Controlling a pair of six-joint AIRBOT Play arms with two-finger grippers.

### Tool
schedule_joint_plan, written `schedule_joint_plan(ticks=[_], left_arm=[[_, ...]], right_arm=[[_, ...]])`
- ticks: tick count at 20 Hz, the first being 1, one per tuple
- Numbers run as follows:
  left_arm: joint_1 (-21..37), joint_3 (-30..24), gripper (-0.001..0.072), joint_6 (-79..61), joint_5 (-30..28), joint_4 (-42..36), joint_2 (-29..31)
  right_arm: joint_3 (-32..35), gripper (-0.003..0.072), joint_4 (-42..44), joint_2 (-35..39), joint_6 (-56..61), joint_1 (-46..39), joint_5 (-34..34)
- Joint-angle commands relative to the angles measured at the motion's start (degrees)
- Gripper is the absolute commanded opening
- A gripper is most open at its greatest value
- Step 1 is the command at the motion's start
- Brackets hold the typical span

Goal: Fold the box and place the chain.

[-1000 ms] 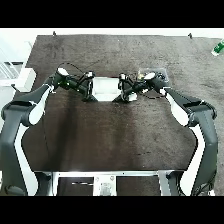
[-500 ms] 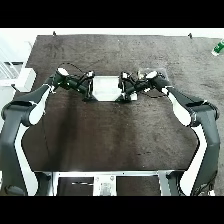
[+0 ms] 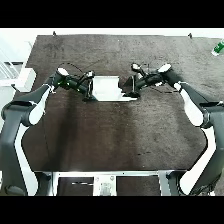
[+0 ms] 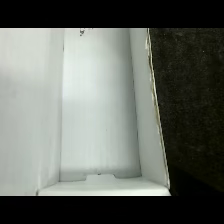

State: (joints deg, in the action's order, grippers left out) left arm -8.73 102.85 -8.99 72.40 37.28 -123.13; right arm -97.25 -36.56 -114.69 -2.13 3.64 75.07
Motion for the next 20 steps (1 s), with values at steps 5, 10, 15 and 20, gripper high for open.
schedule_joint_plan(ticks=[5,10,15,20], left_arm=[[0.0,0.0,0.0489,0.0,0.0,0.0,0.0],[0.0,0.0,0.0489,0.0,0.0,0.0,0.0],[0.0,0.0,0.0489,0.0,0.0,0.0,0.0],[0.0,0.0,0.0489,0.0,0.0,0.0,0.0]], right_arm=[[0.0,0.0012,16.4,2.0,6.8,0.0,5.5],[0.0,0.0009,11.8,1.7,13.6,5.0,-7.6],[0.0,0.0009,5.4,1.6,18.9,6.2,-19.3],[0.0,0.0008,5.4,0.3,21.4,6.4,-23.3]])
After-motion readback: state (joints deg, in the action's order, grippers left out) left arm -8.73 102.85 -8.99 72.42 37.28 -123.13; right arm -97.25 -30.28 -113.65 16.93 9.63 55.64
